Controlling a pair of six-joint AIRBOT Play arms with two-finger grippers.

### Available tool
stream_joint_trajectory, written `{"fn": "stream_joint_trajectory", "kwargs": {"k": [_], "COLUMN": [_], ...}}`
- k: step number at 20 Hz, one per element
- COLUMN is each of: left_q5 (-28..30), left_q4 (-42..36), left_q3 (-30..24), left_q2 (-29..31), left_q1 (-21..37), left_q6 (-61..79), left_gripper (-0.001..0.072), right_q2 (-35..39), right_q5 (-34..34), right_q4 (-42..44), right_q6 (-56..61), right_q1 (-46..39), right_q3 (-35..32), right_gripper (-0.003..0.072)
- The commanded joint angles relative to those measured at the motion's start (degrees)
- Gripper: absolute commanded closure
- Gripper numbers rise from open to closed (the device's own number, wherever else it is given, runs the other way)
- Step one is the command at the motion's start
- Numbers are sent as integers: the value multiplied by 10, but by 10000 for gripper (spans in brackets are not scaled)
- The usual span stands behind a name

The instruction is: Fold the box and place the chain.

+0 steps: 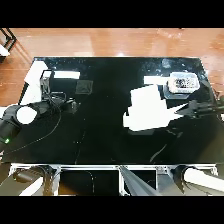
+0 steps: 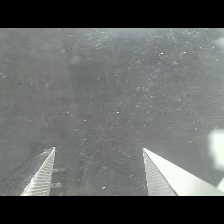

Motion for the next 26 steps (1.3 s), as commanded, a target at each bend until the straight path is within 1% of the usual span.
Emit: {"fn": "stream_joint_trajectory", "kwargs": {"k": [1,3,5,8,10,11,14,16,18,21,22,25,26], "left_q5": [0,-12,-32,-68,-93,-96,-92,-112,-135,-159,-171,-179,-198], "left_q4": [-29,-71,-112,-181,-221,-242,-355,-437,-484,-494,-495,-499,-490], "left_q3": [0,0,0,1,5,7,7,7,8,22,32,66,80], "left_q2": [-5,-21,-43,-83,-115,-131,-175,-207,-238,-273,-283,-313,-324], "left_q1": [-6,-5,-6,-4,-4,-4,-4,-5,-5,-5,-6,-17,-18], "left_q6": [0,0,7,76,134,165,327,422,497,541,555,578,579], "left_gripper": [77,77,77,77,77,77,77,77,77,77,77,95,95], "right_q2": [128,190,235,249,249,249,249,249,249,249,249,249,249], "right_q5": [96,171,257,366,412,424,437,435,435,433,432,436,435], "right_q4": [5,9,14,15,14,13,13,13,13,13,13,4,4], "right_q6": [11,36,60,88,108,116,132,134,136,136,136,136,136], "right_q1": [129,193,256,356,411,429,455,455,455,456,456,456,456], "right_q3": [-75,-124,-174,-225,-235,-235,-235,-235,-235,-235,-235,-235,-235], "right_gripper": [665,664,665,664,664,664,664,665,665,664,664,664,664]}}
